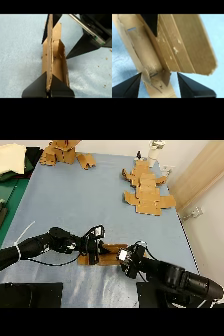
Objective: Fold the box.
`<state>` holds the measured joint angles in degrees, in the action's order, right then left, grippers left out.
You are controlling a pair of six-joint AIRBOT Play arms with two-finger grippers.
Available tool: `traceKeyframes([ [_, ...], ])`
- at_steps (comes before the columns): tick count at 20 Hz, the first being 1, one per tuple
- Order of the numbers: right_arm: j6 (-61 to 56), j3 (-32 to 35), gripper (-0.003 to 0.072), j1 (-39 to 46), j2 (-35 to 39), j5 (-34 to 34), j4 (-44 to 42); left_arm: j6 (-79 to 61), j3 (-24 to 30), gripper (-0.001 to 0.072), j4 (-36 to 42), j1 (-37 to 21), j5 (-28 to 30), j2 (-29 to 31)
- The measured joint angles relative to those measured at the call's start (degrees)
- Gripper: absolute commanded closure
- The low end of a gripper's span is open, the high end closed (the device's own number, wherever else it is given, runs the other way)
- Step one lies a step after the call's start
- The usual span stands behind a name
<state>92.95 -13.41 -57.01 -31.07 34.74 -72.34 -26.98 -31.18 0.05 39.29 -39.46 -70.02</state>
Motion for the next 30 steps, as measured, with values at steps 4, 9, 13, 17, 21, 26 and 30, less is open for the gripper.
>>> traceKeyframes([
  [4,29.68,-0.48,-0.0016,12.7,-1.2,-1.11,-24.68,-0.02,0.0,0.0696,-0.02,0.0,-0.02,0.0],
  [9,54.49,-4.11,-0.0016,23.5,-7.82,5.33,-44.17,-0.02,0.0,0.0696,-0.02,0.0,-0.02,0.0],
  [13,63.1,-6.4,-0.0015,27.12,-13.79,8.79,-49.42,-0.02,0.0,0.0696,0.0,0.0,0.0,0.0],
  [17,65.09,-7.06,-0.0015,28.17,-15.85,10.27,-49.94,-0.02,0.0,0.0696,0.0,0.0,0.0,0.0],
  [21,64.78,-7.26,-0.0015,28.52,-15.54,10.86,-48.17,-0.02,0.0,0.0696,0.0,0.0,-0.02,0.0],
  [26,64.61,-7.3,-0.0015,28.55,-15.89,10.71,-47.67,-0.02,0.0,0.0696,0.0,0.0,0.0,0.0],
  [30,64.63,-7.3,-0.0015,28.55,-17.4,10.25,-48.87,-0.02,0.0,0.0697,0.0,0.0,0.0,0.0],
])
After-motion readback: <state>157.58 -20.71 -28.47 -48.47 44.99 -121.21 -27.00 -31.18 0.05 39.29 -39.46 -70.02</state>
